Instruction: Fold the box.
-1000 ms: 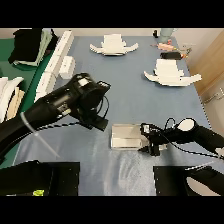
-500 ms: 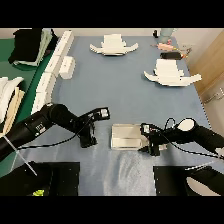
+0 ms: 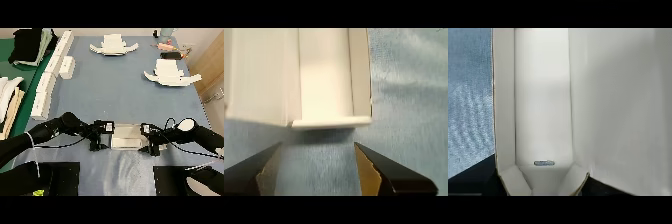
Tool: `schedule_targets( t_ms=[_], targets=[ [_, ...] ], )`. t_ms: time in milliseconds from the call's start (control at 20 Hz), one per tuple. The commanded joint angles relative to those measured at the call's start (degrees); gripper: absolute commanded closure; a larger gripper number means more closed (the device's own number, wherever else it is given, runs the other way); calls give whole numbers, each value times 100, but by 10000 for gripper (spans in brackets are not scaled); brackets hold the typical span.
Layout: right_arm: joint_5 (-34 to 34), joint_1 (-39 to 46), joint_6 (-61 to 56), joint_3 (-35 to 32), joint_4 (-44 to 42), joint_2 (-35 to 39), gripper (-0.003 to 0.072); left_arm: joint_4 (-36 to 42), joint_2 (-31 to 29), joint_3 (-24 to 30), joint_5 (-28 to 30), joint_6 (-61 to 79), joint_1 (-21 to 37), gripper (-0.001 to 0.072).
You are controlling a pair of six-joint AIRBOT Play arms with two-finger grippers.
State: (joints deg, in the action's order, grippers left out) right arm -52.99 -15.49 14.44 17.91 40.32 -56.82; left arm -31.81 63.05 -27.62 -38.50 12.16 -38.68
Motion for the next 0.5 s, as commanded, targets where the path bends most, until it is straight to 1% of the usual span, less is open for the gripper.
schedule_targets(
  t_ms=[0, 200, 450],
  targets=[
    [0, 2, -2, 4, -2, -2, 141, 573, 195, 31, 428, 542, -356, 8],
    [0, 2, -2, 4, -2, -2, 141, 894, 310, 31, 684, 529, -492, 8],
    [0, 2, -2, 4, -2, -2, 141, 1003, 457, 31, 717, 492, -623, 8]
  ],
)
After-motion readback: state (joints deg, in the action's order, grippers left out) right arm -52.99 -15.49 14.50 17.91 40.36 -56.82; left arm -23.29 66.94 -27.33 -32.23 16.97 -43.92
